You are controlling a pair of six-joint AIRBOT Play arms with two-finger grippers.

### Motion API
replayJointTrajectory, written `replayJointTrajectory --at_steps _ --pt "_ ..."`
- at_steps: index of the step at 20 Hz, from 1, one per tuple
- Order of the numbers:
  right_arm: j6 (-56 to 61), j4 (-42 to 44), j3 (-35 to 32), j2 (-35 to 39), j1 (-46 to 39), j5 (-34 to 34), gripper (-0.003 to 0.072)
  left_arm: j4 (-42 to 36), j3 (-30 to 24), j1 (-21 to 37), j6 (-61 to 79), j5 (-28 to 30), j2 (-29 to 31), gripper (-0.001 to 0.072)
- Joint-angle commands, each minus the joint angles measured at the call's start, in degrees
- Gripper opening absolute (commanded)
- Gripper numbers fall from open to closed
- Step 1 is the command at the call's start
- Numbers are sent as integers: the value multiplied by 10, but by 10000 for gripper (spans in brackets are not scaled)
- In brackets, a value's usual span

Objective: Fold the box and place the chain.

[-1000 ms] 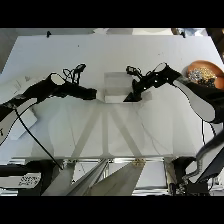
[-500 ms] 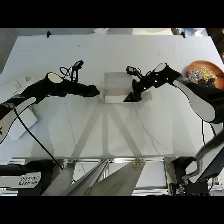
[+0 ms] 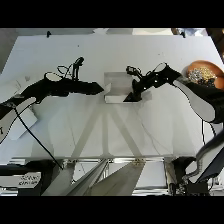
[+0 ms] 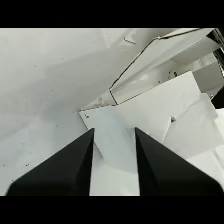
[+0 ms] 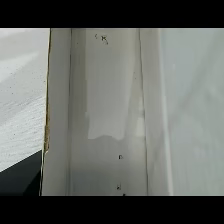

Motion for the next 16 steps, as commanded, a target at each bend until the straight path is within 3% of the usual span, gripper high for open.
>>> replayJointTrajectory --at_steps 1,3,7,16 --pt "0 0 0 0 0 0 571 -13 0 -3 16 -6 -14 456" --pt "0 0 0 0 0 0 571 -21 0 -4 16 -6 -22 535" --pt "0 0 0 0 0 0 571 -80 0 -4 28 -8 -36 536" --pt "0 0 0 0 0 0 571 -92 0 -14 31 -18 -59 539"
